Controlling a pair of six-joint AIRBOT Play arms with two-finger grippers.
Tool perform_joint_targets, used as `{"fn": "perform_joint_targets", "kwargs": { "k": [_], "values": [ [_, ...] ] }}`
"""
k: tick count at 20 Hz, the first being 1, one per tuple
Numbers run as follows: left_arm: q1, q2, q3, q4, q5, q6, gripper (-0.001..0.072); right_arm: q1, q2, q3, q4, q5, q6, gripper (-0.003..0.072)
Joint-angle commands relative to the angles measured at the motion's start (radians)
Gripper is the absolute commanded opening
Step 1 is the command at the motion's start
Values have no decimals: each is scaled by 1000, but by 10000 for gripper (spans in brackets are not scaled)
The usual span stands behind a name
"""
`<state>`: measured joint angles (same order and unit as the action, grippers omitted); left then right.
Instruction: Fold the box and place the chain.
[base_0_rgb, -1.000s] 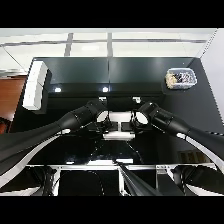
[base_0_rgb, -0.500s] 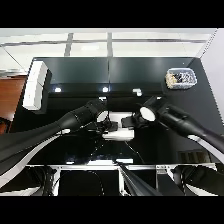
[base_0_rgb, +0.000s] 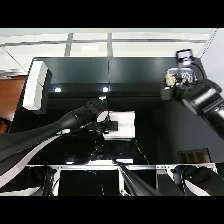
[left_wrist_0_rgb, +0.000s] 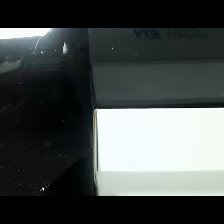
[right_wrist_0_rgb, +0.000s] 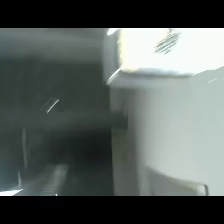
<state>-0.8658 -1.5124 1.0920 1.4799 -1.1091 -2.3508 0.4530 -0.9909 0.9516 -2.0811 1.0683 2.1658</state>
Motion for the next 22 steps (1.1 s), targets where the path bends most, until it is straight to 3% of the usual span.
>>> {"fn": "perform_joint_targets", "kwargs": {
  "k": [1, 3, 5, 12, 15, 17, 22],
  "values": [
    [0, 0, 0, 0, 3, 2, 29, -246, -38, -74, 50, -301, 101, 712],
    [0, 0, 0, 0, 6, 2, 29, -360, -143, -74, 188, -411, 35, 712],
    [0, 0, 0, 0, 7, 2, 29, -450, -267, 22, 245, -436, 14, 712],
    [0, 0, 0, 0, 9, 2, 29, -639, -820, 803, 440, 14, 14, 711],
    [0, 0, 0, 0, 8, 2, 28, -653, -991, 1035, 439, 151, 55, 705],
    [0, 0, 0, 0, 7, 2, 28, -669, -1054, 1100, 458, 183, 107, 705],
    [0, 0, 0, 0, 1, 2, 29, -695, -1095, 1102, 472, 162, 156, 704]
  ]
}}
